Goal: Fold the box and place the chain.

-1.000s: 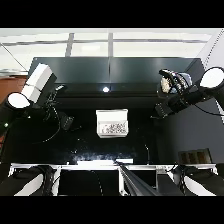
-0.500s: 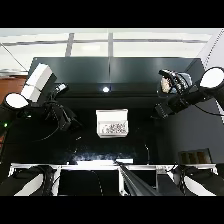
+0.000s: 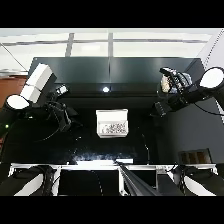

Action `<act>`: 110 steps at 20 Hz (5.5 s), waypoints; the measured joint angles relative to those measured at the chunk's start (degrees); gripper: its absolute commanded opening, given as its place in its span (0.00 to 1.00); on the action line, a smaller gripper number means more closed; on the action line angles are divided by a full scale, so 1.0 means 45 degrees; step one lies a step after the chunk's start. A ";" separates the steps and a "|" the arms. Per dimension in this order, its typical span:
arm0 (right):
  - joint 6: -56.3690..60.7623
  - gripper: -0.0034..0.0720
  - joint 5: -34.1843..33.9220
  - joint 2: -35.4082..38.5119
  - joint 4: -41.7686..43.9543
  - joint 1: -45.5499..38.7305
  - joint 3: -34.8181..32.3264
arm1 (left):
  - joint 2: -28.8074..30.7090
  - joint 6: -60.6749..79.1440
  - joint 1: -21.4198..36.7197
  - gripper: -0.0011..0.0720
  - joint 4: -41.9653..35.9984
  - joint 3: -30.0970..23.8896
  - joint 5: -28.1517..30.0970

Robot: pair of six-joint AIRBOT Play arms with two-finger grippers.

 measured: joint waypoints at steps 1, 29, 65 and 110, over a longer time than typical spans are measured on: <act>0.0000 0.98 -0.0151 0.0000 -0.0029 0.0000 0.0000 | -0.0029 0.0175 0.0000 0.95 -0.0019 -0.0015 -0.0010; 0.0024 0.98 -0.0656 0.0000 -0.0291 0.0000 0.0000 | -0.1423 0.8257 -0.2239 0.97 -0.4313 -0.2535 0.2895; 0.0034 0.98 -0.0699 0.0000 -0.0287 0.0000 0.0000 | -0.2497 0.7495 -0.4333 0.98 -0.3220 -0.1044 0.3949; 0.0044 0.98 -0.0899 0.0000 -0.0282 0.0000 0.0000 | -0.3551 0.7446 -0.4804 0.90 -0.2861 -0.0471 0.4075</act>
